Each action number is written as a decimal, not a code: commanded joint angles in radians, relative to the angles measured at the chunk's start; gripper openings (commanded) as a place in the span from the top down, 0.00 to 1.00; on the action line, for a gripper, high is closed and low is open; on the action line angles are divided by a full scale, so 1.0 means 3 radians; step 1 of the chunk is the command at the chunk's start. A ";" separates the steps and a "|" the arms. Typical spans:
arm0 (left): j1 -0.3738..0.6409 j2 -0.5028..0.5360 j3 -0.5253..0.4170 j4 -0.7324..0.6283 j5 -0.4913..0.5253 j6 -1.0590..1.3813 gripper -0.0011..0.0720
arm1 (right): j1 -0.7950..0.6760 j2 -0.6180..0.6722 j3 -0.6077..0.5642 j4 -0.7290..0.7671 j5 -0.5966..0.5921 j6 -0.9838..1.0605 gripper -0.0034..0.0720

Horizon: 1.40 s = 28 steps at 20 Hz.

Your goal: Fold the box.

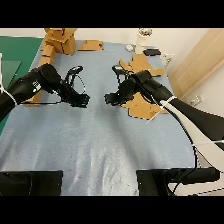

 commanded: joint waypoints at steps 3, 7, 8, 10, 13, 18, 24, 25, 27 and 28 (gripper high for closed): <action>0.0001 -0.0001 0.0001 0.0000 0.0000 0.0000 0.97 | -0.0001 -0.0001 0.0003 -0.0008 -0.0003 0.0003 0.69; 0.0000 -0.0001 0.0001 0.0000 0.0001 0.0000 0.97 | -0.0023 -0.0001 0.0015 0.0046 -0.0046 0.0008 0.69; 0.0001 -0.0001 0.0001 0.0000 0.0000 0.0000 0.97 | -0.0072 -0.0003 0.0045 -0.0055 -0.0130 0.0051 0.69; 0.0000 -0.0001 0.0001 0.0000 0.0001 0.0000 0.97 | -0.0301 -0.0003 0.0149 -0.0373 -0.0479 0.0123 0.62; 0.0001 -0.0001 0.0001 0.0000 0.0001 0.0000 0.97 | -0.0930 -0.0001 0.0224 -0.0841 -0.1062 -0.0008 0.35; 0.0000 -0.0001 0.0001 -0.0001 0.0140 -0.0001 0.97 | -0.2219 -0.0003 0.0223 -0.0785 -0.1086 -0.0540 0.35; 0.0000 -0.0001 0.0001 -0.0003 0.0292 -0.0001 0.97 | -0.3504 -0.0242 0.0223 0.0902 -0.0791 -0.1748 0.35; 0.0000 -0.0001 0.0001 -0.0003 0.0291 -0.0001 0.97 | -0.3628 -0.0323 0.0223 0.1157 -0.0853 -0.1942 0.35; 0.0000 -0.0001 0.0001 -0.0006 0.0291 -0.0004 0.97 | -0.3764 -0.0498 0.0223 0.1359 -0.0947 -0.2195 0.35; 0.0000 -0.0001 0.0001 -0.0025 0.0290 -0.0005 0.97 | -0.3773 -0.0585 0.0223 0.1385 -0.1006 -0.2309 0.35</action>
